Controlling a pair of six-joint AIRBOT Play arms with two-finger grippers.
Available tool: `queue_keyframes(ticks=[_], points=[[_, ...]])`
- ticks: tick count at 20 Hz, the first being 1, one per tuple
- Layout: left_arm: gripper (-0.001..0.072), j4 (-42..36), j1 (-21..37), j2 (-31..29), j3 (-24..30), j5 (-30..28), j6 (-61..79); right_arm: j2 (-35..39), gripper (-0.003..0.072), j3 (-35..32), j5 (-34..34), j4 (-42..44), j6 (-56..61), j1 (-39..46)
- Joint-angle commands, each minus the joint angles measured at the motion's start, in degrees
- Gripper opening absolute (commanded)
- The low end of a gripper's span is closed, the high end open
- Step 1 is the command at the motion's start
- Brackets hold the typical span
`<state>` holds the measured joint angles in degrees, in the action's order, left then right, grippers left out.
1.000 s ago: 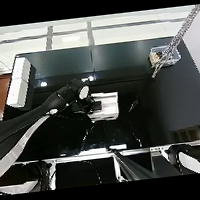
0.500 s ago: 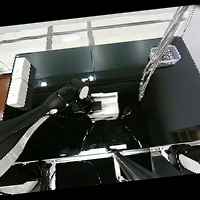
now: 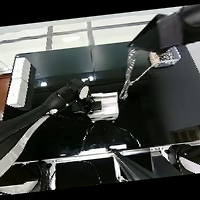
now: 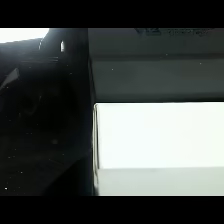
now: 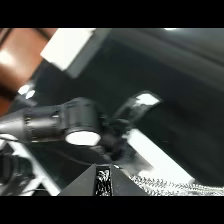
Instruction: Fold the box and place the chain.
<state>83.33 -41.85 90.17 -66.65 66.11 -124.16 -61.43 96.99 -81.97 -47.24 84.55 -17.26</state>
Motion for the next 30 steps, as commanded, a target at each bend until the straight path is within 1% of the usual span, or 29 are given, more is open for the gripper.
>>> queue_keyframes(ticks=[1, 3, 5, 13, 16, 19, 21, 24, 25, 26, 27, 30], points=[[0.003, 0.0, 0.04, 0.0, -0.02, -0.02, 0.02, -0.46, 0.0023, -2.97, 4.48, 3.65, -1.64, -2.82], [0.0031, 0.0, 0.04, 0.0, -0.02, -0.02, 0.02, -1.01, 0.0023, -3.23, 4.9, 3.65, -1.79, -3.63], [0.003, 0.0, 0.04, 0.0, -0.02, -0.02, 0.02, -1.09, 0.0023, -6.23, 5.33, 3.65, -1.92, -4.7], [0.003, 0.0, 0.02, 0.0, -0.02, -0.02, 0.02, -1.09, 0.0023, -29.09, 9.81, 3.72, -1.88, -6.21], [0.003, 0.0, 0.04, 0.0, -0.02, -0.02, 0.02, -1.09, 0.0023, -34.64, 12.74, 3.72, -1.88, -6.4], [0.003, 0.0, 0.04, 0.0, -0.02, -0.02, 0.02, -0.83, 0.0023, -35.98, 13.33, 1.84, -1.9, -6.21], [0.0031, 0.02, 0.04, 0.0, -0.02, -0.02, 0.04, 0.11, 0.0023, -35.98, 12.41, 0.0, -1.88, -4.26], [0.003, 0.0, 0.04, 0.0, -0.02, -0.04, 0.02, 1.03, 0.0023, -36.0, 5.88, -0.15, -2.43, 0.09], [0.003, 0.0, 0.04, 0.0, -0.02, -0.04, 0.02, 1.03, 0.0023, -36.11, 5.09, -0.15, -2.71, 0.15], [0.003, 0.0, 0.04, 0.0, -0.02, -0.04, 0.02, 1.03, 0.0023, -36.46, 6.03, 0.44, -2.75, -0.26], [0.003, 0.04, 0.04, 0.0, -0.02, -0.04, 0.02, 1.03, 0.0023, -37.13, 8.81, 1.18, -2.75, -1.27], [0.003, 0.04, 0.04, 0.0, -0.02, -0.02, 0.02, 0.59, 0.0023, -39.91, 21.92, 4.15, -2.73, -5.29]])
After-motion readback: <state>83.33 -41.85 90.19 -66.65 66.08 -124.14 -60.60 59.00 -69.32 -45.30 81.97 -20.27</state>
